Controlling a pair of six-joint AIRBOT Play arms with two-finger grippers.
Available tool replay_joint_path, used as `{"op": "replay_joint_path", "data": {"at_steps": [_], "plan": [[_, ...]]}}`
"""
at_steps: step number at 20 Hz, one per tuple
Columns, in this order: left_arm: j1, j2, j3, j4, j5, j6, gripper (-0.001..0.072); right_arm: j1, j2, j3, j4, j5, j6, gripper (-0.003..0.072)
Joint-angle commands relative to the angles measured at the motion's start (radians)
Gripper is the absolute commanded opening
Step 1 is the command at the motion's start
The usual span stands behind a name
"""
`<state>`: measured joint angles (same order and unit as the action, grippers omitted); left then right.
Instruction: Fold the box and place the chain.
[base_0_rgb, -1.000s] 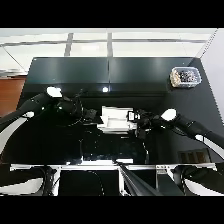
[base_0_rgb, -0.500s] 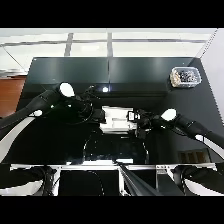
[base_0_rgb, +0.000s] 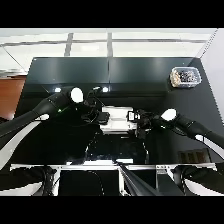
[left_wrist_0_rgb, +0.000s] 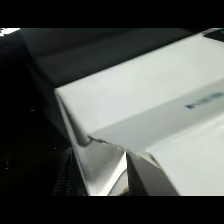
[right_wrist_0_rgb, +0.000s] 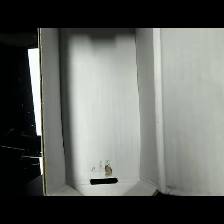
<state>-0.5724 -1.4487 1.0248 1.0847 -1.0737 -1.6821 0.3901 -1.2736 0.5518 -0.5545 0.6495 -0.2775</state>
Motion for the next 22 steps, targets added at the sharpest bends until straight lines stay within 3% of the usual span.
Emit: {"op": "replay_joint_path", "data": {"at_steps": [1,7,14,18,19,22], "plan": [[-0.039,-0.001,0.001,0.166,0.026,-0.143,0.0394,0.001,-0.001,0.0,0.0,0.0,0.0,0.0188],[-0.093,-0.014,0.008,0.268,0.025,-0.298,0.0394,0.001,-0.001,0.0,0.0,0.0,0.0,0.0188],[-0.208,-0.108,0.147,0.439,-0.077,-0.496,0.0394,0.001,-0.001,0.0,0.0,0.0,0.0,0.0187],[-0.239,-0.139,0.178,0.457,-0.101,-0.544,0.0389,0.001,-0.001,0.0,0.0,0.0,0.0,0.0187],[-0.238,-0.139,0.178,0.456,-0.102,-0.547,0.0344,0.001,-0.001,0.0,0.0,0.0,0.0,0.0187],[-0.237,-0.14,0.178,0.455,-0.11,-0.552,0.0337,0.001,-0.001,0.0,0.0,0.0,0.0,0.0187]]}}
